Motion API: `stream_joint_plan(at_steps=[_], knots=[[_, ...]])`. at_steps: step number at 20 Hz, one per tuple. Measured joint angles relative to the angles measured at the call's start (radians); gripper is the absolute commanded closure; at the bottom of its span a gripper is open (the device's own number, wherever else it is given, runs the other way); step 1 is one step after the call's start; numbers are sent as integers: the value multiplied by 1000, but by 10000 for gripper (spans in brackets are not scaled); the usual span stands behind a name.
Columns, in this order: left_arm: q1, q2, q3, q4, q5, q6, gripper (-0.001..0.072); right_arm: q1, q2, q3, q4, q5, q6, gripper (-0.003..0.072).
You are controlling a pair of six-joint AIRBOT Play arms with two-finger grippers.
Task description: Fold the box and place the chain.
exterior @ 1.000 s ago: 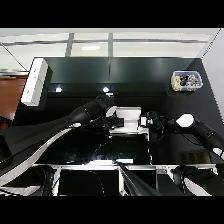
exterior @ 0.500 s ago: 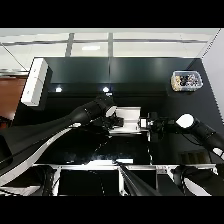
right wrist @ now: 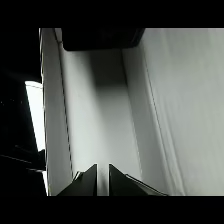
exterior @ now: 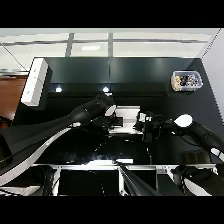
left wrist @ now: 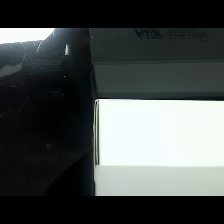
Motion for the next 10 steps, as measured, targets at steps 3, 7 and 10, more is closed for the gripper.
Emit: stream_joint_plan(at_steps=[3,7,10], knots=[[0,0,0,-4,0,-2,683,16,-10,-3,15,-39,45,604],[0,0,0,-6,1,-3,683,23,-14,-5,-11,-61,74,564],[0,0,0,-6,1,-1,683,25,-16,-5,-20,-66,85,386]])
